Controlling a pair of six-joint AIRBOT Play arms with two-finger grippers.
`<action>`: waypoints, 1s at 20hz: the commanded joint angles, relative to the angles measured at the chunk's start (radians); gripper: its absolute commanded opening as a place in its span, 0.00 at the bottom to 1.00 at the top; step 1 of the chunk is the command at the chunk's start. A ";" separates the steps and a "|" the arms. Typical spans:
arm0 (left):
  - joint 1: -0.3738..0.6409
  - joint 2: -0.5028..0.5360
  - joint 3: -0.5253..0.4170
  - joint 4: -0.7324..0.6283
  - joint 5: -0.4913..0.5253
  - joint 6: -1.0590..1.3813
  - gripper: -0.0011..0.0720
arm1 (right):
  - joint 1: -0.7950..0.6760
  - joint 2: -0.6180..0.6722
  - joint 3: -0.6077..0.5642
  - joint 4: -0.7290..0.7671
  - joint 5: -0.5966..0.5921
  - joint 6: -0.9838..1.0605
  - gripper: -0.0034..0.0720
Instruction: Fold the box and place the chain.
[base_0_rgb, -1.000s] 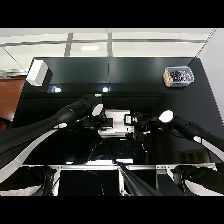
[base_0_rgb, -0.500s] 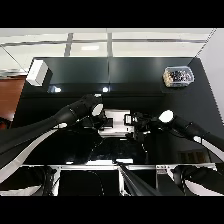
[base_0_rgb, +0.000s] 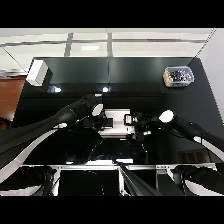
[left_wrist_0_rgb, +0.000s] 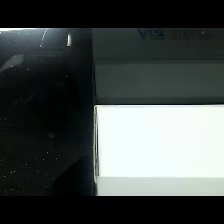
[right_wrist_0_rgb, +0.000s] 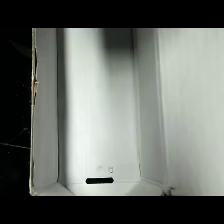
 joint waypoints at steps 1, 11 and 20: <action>0.000 0.000 0.001 0.004 0.000 0.026 0.05 | -0.002 0.044 0.001 -0.035 0.044 0.047 1.00; 0.000 0.000 0.001 0.003 0.002 0.027 0.05 | -0.002 0.124 0.001 -0.196 0.095 0.098 0.52; 0.000 0.000 0.001 0.003 0.003 0.027 0.05 | 0.033 0.076 0.000 0.094 0.051 0.099 0.28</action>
